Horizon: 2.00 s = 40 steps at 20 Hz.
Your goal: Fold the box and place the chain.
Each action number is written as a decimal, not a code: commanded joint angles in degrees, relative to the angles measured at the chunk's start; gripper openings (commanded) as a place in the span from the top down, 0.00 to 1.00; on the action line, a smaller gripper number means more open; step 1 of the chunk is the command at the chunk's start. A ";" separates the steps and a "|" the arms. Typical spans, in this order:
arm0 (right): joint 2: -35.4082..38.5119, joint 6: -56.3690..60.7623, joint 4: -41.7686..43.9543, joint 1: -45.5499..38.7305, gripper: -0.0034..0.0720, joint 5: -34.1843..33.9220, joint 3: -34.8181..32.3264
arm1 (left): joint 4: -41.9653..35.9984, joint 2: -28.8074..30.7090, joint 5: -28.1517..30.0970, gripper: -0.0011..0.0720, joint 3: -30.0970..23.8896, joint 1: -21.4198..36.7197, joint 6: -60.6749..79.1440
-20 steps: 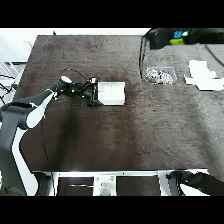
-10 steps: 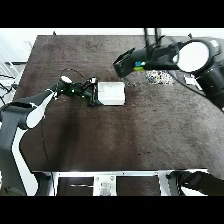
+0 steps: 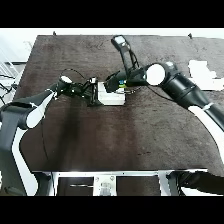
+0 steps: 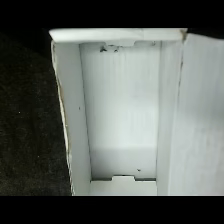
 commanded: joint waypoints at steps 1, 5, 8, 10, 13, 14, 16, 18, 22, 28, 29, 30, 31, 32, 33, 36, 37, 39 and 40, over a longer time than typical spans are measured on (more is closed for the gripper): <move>-3.61 0.00 0.61 0.07 0.94 -9.40 -5.88 | 0.00 0.00 0.02 0.41 0.02 0.02 0.00; -10.23 0.02 3.02 0.07 0.94 -23.04 -13.29 | 0.00 0.00 0.02 0.41 0.02 0.02 0.00; -12.48 -0.04 3.34 -0.02 0.73 -25.29 -13.38 | 0.00 0.00 0.02 0.41 0.02 0.02 0.00; -10.88 -0.24 3.34 -0.96 0.33 -25.57 -12.96 | 0.00 0.00 0.02 0.41 0.02 0.02 0.00; -4.76 -0.22 0.68 -3.26 0.33 -24.41 -12.98 | 0.00 0.00 0.00 0.41 0.02 0.02 0.00; -2.08 -0.20 -1.49 -4.74 0.33 -23.19 -12.98 | 0.00 0.00 0.02 0.41 0.02 0.02 0.00; 1.92 -0.20 -4.44 -9.11 0.33 -20.59 -13.00 | 0.00 0.00 0.00 0.41 0.02 0.02 0.00; 3.23 -0.17 -5.46 -15.30 0.33 -17.53 -13.03 | 0.00 0.00 0.02 0.41 0.02 0.02 0.00; 2.62 5.46 -5.01 -28.92 0.33 -16.28 -16.87 | 0.00 0.00 0.02 0.41 0.02 0.02 0.00; -7.37 3.10 7.93 -35.56 0.24 -19.58 -17.62 | 0.00 0.00 0.02 0.41 0.02 0.02 0.00; -10.45 -0.57 12.20 -35.12 0.24 -19.56 -15.69 | 0.00 0.00 0.02 0.41 0.02 0.02 0.00; -13.09 -3.41 15.74 -34.58 0.24 -19.56 -13.68 | 0.00 0.00 0.02 0.41 0.02 0.02 0.00; -15.67 -5.40 18.53 -34.10 0.24 -19.54 -11.47 | 0.00 0.00 0.02 0.41 0.02 0.02 0.02; -17.68 -6.36 20.37 -33.79 0.24 -19.54 -9.55 | 0.00 0.00 0.02 0.41 0.02 0.02 0.00; -19.54 -6.62 21.51 -33.53 0.24 -19.52 -7.67 | 0.00 0.00 0.02 0.41 0.02 0.02 0.00; -24.00 -6.62 23.02 -32.92 0.26 -19.50 -2.86 | 0.00 0.00 0.00 0.41 0.02 0.02 0.00; -25.29 -6.62 23.67 -32.79 0.28 -19.50 -1.40 | 0.00 0.00 0.00 0.41 0.02 0.02 0.00; -27.47 -6.62 23.98 -32.37 0.44 -19.50 1.25 | 0.00 0.00 0.02 0.41 0.02 0.02 0.00; -28.11 -6.62 23.98 -32.30 0.55 -19.61 2.05 | 0.00 0.00 0.02 0.41 0.02 0.02 0.00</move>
